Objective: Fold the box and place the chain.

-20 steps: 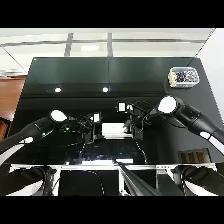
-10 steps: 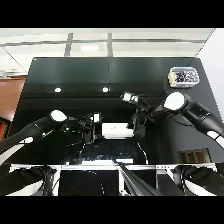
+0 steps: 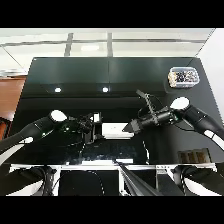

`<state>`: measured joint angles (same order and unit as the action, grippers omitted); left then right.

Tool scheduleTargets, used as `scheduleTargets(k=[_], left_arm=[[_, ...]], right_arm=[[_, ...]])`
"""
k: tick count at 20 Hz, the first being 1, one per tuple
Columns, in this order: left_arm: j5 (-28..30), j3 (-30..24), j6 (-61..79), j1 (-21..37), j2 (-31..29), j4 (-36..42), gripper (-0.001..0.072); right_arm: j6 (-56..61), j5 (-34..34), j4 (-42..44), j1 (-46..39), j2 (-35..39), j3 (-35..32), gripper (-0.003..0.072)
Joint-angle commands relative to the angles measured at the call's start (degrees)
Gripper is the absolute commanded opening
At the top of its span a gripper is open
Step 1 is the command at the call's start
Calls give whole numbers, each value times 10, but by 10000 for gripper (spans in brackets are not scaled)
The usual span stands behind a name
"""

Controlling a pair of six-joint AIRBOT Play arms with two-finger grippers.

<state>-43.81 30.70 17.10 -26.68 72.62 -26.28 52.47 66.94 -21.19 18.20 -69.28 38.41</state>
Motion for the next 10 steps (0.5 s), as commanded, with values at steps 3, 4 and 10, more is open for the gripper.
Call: scheduleTargets(k=[3,4,10], left_arm=[[0,0,0,0,0,0,350],[0,0,0,0,0,0,351],[0,0,0,0,0,0,351]], right_arm=[[36,-56,19,6,-54,-11,21],[49,-59,1,7,-61,-11,21],[69,-80,-48,17,-74,-10,21]])
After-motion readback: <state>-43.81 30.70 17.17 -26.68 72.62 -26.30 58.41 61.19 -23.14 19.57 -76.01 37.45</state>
